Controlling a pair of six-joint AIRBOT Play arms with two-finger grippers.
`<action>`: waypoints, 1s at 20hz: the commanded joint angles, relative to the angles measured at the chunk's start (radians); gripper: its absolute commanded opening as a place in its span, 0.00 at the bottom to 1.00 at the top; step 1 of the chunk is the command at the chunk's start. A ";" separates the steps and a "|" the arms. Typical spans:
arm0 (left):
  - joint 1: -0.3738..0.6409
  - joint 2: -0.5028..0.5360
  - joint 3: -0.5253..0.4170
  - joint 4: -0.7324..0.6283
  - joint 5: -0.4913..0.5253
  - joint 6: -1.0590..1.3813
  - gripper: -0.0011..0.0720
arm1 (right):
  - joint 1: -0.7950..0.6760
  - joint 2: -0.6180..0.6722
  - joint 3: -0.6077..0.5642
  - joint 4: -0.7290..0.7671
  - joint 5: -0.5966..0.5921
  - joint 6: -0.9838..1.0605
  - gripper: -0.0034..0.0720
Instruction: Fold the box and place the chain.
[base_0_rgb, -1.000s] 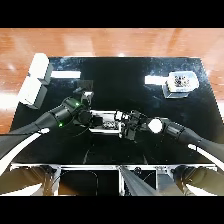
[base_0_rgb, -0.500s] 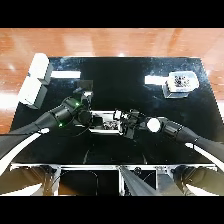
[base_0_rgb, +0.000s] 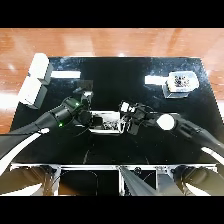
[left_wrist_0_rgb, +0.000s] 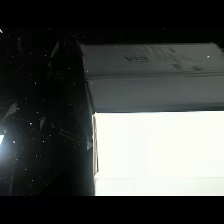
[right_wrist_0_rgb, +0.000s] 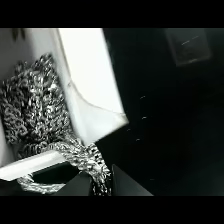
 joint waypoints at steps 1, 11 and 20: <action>0.000 -0.001 -0.001 0.000 0.002 0.000 0.04 | -0.013 0.122 0.006 -0.018 0.044 0.067 0.10; 0.000 -0.001 -0.001 0.000 0.002 0.000 0.04 | 0.033 0.217 0.295 0.013 0.139 0.140 0.10; 0.000 -0.001 -0.001 0.000 0.003 0.000 0.04 | 0.103 0.217 0.456 0.028 0.074 0.140 0.10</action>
